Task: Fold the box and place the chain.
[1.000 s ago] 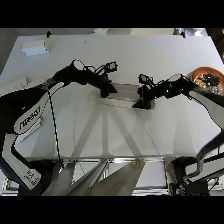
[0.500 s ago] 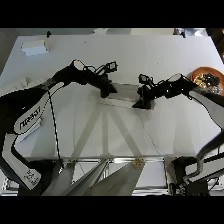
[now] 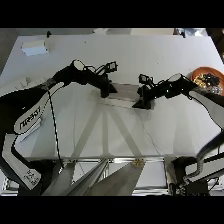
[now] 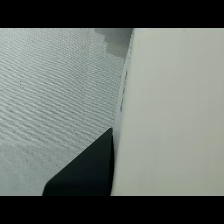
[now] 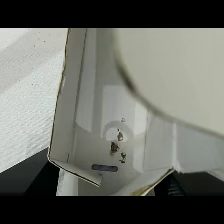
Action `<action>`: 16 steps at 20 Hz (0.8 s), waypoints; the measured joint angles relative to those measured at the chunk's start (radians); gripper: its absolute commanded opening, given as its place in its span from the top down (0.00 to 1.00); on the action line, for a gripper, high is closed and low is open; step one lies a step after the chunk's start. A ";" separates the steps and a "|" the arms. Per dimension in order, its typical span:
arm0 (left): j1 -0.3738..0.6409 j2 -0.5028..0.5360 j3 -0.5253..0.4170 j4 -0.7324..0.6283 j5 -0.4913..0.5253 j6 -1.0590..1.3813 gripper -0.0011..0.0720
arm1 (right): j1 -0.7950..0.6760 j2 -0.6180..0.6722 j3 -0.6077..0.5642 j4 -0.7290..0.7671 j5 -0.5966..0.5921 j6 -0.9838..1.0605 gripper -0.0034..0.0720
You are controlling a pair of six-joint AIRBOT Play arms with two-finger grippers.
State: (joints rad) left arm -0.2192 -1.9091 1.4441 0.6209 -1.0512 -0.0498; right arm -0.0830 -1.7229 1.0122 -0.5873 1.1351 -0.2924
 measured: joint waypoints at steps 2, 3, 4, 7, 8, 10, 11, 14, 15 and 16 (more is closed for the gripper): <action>0.000 0.000 0.000 0.000 0.000 0.000 0.97 | 0.000 0.000 0.000 0.000 0.000 0.000 0.41; 0.000 0.000 0.000 0.000 0.000 0.000 0.97 | 0.000 0.000 0.000 0.000 0.000 0.000 0.54; 0.000 0.000 0.000 0.000 0.000 0.000 0.97 | 0.000 0.000 0.000 0.000 0.000 0.000 0.57; 0.000 0.000 0.000 0.000 0.000 0.000 0.97 | 0.000 0.000 0.000 0.000 0.000 0.000 0.57; 0.000 0.000 0.000 0.000 0.000 0.000 0.97 | 0.000 0.000 0.000 0.000 0.000 0.000 0.57; 0.000 0.000 0.000 0.000 0.000 0.000 0.97 | 0.000 0.000 0.000 0.000 0.000 0.000 0.57; 0.000 0.000 0.000 0.000 0.000 0.000 0.97 | 0.000 0.000 0.000 0.000 0.000 0.000 0.57; 0.000 0.000 0.000 0.000 0.000 0.000 0.97 | 0.000 0.000 0.000 0.000 0.000 0.000 0.57; 0.000 0.000 0.000 0.000 0.000 0.000 0.97 | 0.000 0.000 0.000 0.000 0.000 0.000 0.57; 0.000 0.000 0.000 0.000 0.000 0.000 0.96 | 0.000 0.000 0.000 0.000 0.000 0.000 0.57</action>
